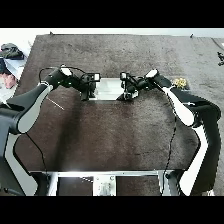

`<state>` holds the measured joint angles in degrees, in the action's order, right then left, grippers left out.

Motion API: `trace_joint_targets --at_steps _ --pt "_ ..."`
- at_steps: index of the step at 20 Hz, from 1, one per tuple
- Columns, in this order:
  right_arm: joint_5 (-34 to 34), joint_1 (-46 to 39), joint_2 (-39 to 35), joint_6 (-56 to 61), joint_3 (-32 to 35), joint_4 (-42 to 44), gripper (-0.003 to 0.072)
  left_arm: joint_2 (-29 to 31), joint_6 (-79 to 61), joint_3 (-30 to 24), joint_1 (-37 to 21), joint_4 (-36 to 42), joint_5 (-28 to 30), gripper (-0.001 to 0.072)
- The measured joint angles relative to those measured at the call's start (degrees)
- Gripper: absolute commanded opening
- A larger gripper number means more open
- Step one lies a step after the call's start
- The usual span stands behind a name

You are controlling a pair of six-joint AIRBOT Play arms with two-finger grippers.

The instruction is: Fold the box and place the chain.

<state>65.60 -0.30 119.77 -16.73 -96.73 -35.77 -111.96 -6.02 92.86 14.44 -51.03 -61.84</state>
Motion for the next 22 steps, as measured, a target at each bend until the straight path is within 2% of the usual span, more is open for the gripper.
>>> trace_joint_targets --at_steps 13,15,16,17,18,22 --pt "0.04 -0.02 0.0 -0.04 0.0 -0.02 0.0374 -0.59 -0.44 0.0 0.04 9.01 -1.55 0.0181" --pt "0.04 -0.02 0.0 -0.04 0.0 -0.02 0.0374 -0.63 -0.44 0.02 0.04 9.79 -1.6 0.0323" --pt "0.07 -0.02 0.0 -0.04 0.0 -0.02 0.0373 -0.66 -0.44 0.02 0.04 9.97 -1.57 0.0333" --pt "0.04 -0.02 0.0 -0.04 0.0 -0.02 0.0374 -0.66 -0.46 0.0 0.04 10.14 -1.57 0.0439" --pt "0.04 -0.02 0.0 -0.04 0.0 -0.02 0.0373 -0.66 -0.44 0.02 0.04 10.34 -1.57 0.0506" --pt "0.04 -0.02 0.0 -0.02 0.0 -0.04 0.0374 -0.72 -0.44 -0.11 0.04 10.91 -1.57 0.0501"
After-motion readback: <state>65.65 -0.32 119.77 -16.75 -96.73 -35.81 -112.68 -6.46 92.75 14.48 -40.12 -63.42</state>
